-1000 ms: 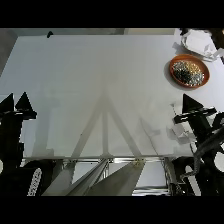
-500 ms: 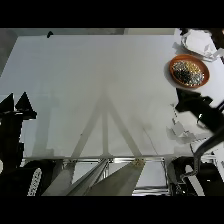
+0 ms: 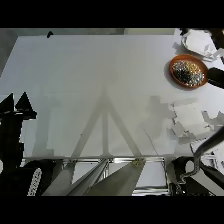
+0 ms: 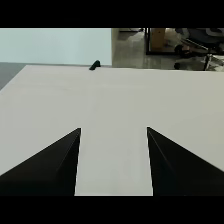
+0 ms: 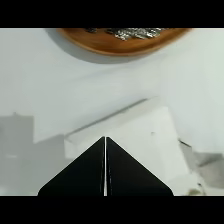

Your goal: Fold the box and place the chain.

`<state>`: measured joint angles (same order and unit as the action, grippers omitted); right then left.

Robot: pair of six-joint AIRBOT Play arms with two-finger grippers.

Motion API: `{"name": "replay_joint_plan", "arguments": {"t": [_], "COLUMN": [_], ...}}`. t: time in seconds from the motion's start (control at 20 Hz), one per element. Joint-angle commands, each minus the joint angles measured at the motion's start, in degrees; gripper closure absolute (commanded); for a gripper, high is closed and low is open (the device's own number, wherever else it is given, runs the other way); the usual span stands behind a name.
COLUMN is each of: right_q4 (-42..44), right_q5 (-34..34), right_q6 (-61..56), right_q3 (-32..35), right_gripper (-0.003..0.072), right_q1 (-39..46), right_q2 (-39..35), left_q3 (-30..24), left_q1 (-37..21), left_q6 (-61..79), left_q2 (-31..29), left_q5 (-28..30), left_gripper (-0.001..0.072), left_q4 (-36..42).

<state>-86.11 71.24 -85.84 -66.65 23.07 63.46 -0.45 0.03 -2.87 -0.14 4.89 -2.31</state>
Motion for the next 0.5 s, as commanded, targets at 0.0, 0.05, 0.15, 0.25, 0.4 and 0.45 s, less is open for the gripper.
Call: {"name": "replay_joint_plan", "arguments": {"t": [0.0,0.05,0.15,0.25,0.4,0.45], "right_q4": [-15.72,-19.3,-18.99,-15.89,-15.67,-15.61], "right_q5": [10.34,10.86,11.45,12.22,15.58,15.58], "right_q6": [7.15,7.28,7.26,9.25,12.9,13.0], "right_q3": [-3.15,-3.15,-3.15,-3.13,-2.86,-2.56], "right_gripper": [0.0673,0.0673,0.0673,0.0673,0.0673,0.0658], "right_q1": [5.77,6.93,9.44,11.02,11.28,11.28], "right_q2": [3.37,3.37,3.37,3.52,5.46,6.08], "left_q3": [0.0,0.0,0.0,0.0,0.0,0.0], "left_q1": [0.02,0.02,0.02,0.02,0.02,0.02], "left_q6": [0.02,0.02,0.02,0.02,0.0,0.02], "left_q2": [-0.02,-0.02,-0.02,-0.02,-0.02,-0.02], "left_q5": [0.02,0.02,0.02,0.02,0.02,0.02], "left_gripper": [0.0257,0.0257,0.0257,0.0257,0.0257,0.0257], "left_q4": [0.0,0.02,0.0,0.0,0.02,0.02]}}
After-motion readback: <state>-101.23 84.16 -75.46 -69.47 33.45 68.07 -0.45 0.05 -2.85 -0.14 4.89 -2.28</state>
